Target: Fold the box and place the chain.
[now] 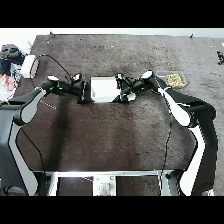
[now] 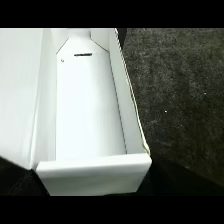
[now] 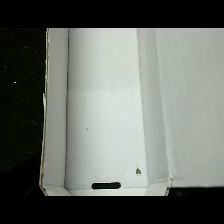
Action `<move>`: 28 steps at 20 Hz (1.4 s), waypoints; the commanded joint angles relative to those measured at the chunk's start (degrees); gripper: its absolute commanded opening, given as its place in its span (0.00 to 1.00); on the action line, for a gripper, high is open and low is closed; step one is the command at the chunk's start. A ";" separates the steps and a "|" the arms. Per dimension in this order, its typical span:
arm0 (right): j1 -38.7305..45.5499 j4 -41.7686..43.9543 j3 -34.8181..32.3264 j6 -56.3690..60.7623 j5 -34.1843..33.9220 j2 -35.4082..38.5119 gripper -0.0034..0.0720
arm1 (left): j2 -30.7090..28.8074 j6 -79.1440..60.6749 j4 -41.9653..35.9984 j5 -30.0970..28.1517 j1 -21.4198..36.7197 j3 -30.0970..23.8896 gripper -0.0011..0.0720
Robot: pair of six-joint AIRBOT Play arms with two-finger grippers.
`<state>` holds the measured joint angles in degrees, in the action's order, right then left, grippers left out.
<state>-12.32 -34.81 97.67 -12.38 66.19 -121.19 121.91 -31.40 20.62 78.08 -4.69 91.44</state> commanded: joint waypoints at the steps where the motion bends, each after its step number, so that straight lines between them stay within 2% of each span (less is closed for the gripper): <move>1: 0.00 0.09 0.04 0.02 0.00 -0.04 0.52 | 0.00 1.57 -0.02 -2.73 -1.14 0.04 1.00; 9: 0.00 0.07 0.04 0.04 0.02 -0.04 0.52 | 0.02 3.48 0.44 -7.23 -1.53 0.04 1.00; 22: 0.00 0.07 0.04 0.04 0.02 -0.04 0.52 | 0.00 2.43 1.46 -6.99 -2.40 0.04 1.00; 23: 0.00 0.07 0.04 0.02 0.02 -0.04 0.52 | 0.00 2.51 1.51 -6.97 -2.40 0.04 0.91; 24: 0.00 0.09 0.04 0.02 0.02 -0.04 0.52 | 0.00 2.49 1.73 -6.99 -2.40 0.04 0.72; 26: 0.00 0.07 0.04 0.02 0.02 -0.04 0.52 | 0.00 2.54 1.75 -6.99 -2.40 0.04 0.49; 28: 0.00 0.09 0.04 0.04 0.02 -0.04 0.52 | 0.00 2.58 1.75 -7.04 -2.40 0.04 0.49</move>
<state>-12.32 -34.72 97.67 -12.34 66.13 -121.19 121.91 -28.86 22.22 71.16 -7.07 91.42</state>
